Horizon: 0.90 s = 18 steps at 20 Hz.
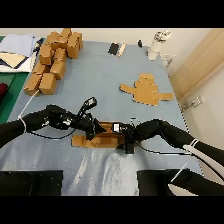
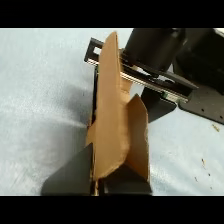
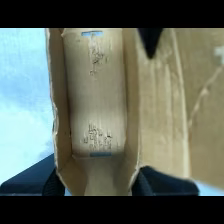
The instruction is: Fold the box.
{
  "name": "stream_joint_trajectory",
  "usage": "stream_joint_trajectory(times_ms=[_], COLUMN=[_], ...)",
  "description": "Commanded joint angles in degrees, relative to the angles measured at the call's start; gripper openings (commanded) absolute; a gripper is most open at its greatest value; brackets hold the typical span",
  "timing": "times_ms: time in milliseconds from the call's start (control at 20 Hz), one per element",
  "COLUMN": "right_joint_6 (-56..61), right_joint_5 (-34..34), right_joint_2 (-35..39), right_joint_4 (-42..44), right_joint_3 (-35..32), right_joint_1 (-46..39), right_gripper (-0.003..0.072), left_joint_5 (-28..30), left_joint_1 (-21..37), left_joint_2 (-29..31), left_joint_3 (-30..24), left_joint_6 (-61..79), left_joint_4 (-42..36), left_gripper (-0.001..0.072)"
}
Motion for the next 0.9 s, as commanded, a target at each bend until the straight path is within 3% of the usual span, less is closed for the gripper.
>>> stream_joint_trajectory(times_ms=[0,50,200,350,400,450,500,550,650,850], right_joint_6=[0.0,0.0,0.0,0.0,0.0,0.0,0.0,0.0,0.0,0.0], right_joint_5=[0.5,0.5,0.5,0.5,0.5,0.5,0.5,0.5,0.5,0.5], right_joint_2=[0.0,0.0,0.0,0.0,0.0,0.0,0.0,0.0,0.0,0.0], right_joint_4=[-0.1,-0.1,-0.1,-0.1,-0.1,-0.1,-0.1,-0.1,-0.1,-0.1], right_joint_3=[0.0,0.0,0.0,0.0,0.0,0.0,0.0,0.0,0.0,0.0], right_joint_1=[0.0,0.0,0.0,0.0,0.0,0.0,0.0,0.0,0.0,0.0], right_gripper=[0.0472,0.0472,0.0472,0.0472,0.0472,0.0472,0.0472,0.0472,0.0472,0.0472], left_joint_5=[0.0,-0.3,-4.9,-10.8,-14.4,-19.6,-24.0,-26.6,-26.4,-13.0], left_joint_1=[2.3,3.7,7.1,8.0,8.0,8.0,7.6,6.3,1.6,-7.6], left_joint_2=[2.5,3.8,9.3,14.4,15.6,16.4,16.5,16.3,16.3,16.3], left_joint_3=[0.1,0.1,0.1,0.1,0.1,0.1,0.1,0.1,0.1,0.3], left_joint_6=[-9.8,-13.1,-21.0,-36.7,-44.2,-49.2,-50.8,-55.2,-63.0,-63.8], left_joint_4=[3.4,4.0,9.6,20.9,24.5,26.1,25.8,25.6,25.4,19.7], left_gripper=[0.0637,0.0694,0.0695,0.0692,0.0511,0.0173,0.0013,0.0013,0.0013,0.0013])
